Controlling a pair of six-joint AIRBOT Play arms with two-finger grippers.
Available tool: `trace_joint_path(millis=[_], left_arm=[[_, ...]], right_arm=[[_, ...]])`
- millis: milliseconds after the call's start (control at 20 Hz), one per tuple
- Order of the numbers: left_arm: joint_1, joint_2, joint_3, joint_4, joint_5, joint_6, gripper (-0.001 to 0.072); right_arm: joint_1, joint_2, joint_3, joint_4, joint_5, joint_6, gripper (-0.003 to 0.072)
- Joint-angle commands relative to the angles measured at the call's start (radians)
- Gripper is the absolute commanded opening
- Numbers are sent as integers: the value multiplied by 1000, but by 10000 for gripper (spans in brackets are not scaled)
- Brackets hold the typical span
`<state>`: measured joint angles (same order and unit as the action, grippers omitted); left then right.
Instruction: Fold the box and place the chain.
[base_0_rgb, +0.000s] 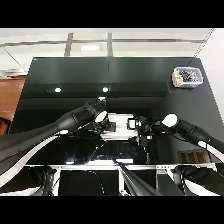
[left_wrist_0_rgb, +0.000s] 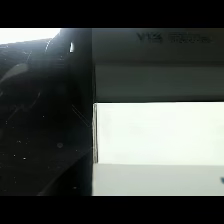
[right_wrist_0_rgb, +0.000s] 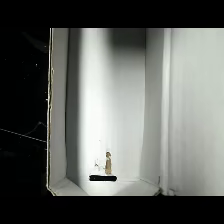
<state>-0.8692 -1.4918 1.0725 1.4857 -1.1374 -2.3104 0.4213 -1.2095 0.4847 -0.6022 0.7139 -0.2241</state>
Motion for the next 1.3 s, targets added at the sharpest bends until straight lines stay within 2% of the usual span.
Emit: trace_joint_path(millis=[0,50,100,200,250,300,350,400,650,750,850,950,1050,1200,1250], left_arm=[[-1,-1,1,-4,8,-2,136],[-1,-1,1,-3,8,-3,357],[-1,-1,1,-2,6,-6,480],[-1,-1,1,-2,5,-9,479],[0,-1,1,-2,6,-13,420],[0,-1,1,-2,8,-13,208],[0,-1,1,-2,11,-13,60],[0,-1,1,-2,11,-13,25],[-1,-1,1,-2,6,-13,24],[0,-1,1,-2,7,-13,24],[0,0,1,-2,7,-13,23],[0,0,1,-2,4,-12,24],[-1,0,1,-3,1,-2,24],[-1,0,1,-2,1,-2,24],[-1,0,1,-2,1,-2,24]], right_arm=[[0,0,0,0,0,-1,408],[0,0,0,0,0,-1,408],[0,0,0,0,0,-1,408],[0,0,0,0,0,-1,408],[0,0,0,0,0,-1,408],[0,0,0,0,0,-1,408],[0,0,0,0,0,-1,408],[0,0,0,0,0,-1,408],[0,0,0,0,12,18,410],[0,11,0,-1,18,42,704],[0,55,0,-20,69,89,704],[0,114,0,-127,118,146,700],[0,154,0,-236,121,208,699],[0,158,0,-235,85,194,697],[0,158,0,-236,64,190,651]])
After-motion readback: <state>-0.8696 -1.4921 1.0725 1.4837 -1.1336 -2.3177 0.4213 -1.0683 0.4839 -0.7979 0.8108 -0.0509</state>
